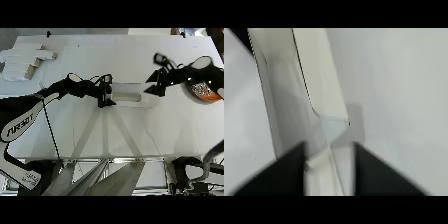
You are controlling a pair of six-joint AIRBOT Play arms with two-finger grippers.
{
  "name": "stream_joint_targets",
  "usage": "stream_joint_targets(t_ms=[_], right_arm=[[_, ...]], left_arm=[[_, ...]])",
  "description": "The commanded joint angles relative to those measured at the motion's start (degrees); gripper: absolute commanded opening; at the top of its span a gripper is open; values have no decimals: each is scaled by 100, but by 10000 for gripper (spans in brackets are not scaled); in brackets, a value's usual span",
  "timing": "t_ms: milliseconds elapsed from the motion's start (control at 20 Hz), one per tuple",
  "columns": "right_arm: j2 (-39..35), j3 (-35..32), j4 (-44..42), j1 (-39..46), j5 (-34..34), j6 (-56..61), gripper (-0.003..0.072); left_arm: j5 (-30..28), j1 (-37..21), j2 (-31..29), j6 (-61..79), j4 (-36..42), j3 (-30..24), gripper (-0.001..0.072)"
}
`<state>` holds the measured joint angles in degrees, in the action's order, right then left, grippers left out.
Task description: Fold the box and place the chain.
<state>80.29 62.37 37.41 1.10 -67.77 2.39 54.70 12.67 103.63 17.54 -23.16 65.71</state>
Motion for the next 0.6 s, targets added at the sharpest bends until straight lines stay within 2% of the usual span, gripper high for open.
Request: stream_joint_targets(t_ms=[0,50,150,400,550], right_arm=[[-173,4,-1552,297,-807,13,73],[-157,0,-1550,295,-804,11,73],[-57,-17,-1534,205,-774,9,16],[522,-50,-1469,-142,-763,11,15],[1023,-50,-1722,-284,-297,-13,15]], left_arm=[[-4,-7,0,0,-2,0,277],[-4,-7,0,0,0,0,277],[-4,-7,0,0,0,0,277],[-2,-7,0,0,-2,0,277],[-4,-7,0,0,0,0,277]])
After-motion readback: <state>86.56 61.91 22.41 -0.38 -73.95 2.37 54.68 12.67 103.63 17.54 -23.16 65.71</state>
